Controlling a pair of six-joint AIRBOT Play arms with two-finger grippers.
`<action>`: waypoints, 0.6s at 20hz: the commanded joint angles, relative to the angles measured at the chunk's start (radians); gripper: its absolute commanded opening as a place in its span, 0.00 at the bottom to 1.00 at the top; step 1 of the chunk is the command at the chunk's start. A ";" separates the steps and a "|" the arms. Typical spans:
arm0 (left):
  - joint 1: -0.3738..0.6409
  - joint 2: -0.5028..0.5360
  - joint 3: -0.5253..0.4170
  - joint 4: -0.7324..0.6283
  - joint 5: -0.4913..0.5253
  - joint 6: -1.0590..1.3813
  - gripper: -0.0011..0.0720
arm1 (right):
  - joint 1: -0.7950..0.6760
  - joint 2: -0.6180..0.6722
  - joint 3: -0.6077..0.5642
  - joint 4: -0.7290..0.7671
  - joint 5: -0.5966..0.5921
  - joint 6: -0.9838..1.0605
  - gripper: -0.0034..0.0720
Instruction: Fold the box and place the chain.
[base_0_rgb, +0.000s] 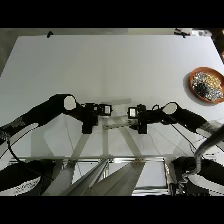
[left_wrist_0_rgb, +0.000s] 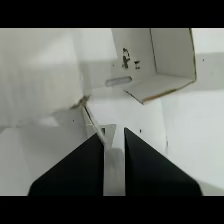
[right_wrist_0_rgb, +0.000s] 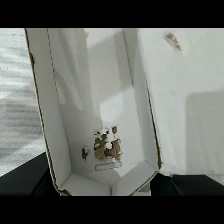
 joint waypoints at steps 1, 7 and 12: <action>-0.016 0.000 0.000 -0.027 0.024 0.018 0.05 | 0.001 0.000 0.000 0.000 0.000 0.000 0.59; -0.016 0.000 0.000 -0.082 0.029 0.018 0.04 | 0.001 0.000 0.000 0.000 0.000 0.000 0.59; -0.016 0.000 0.000 -0.161 0.056 0.018 0.07 | 0.001 0.000 0.000 0.000 -0.001 0.000 0.59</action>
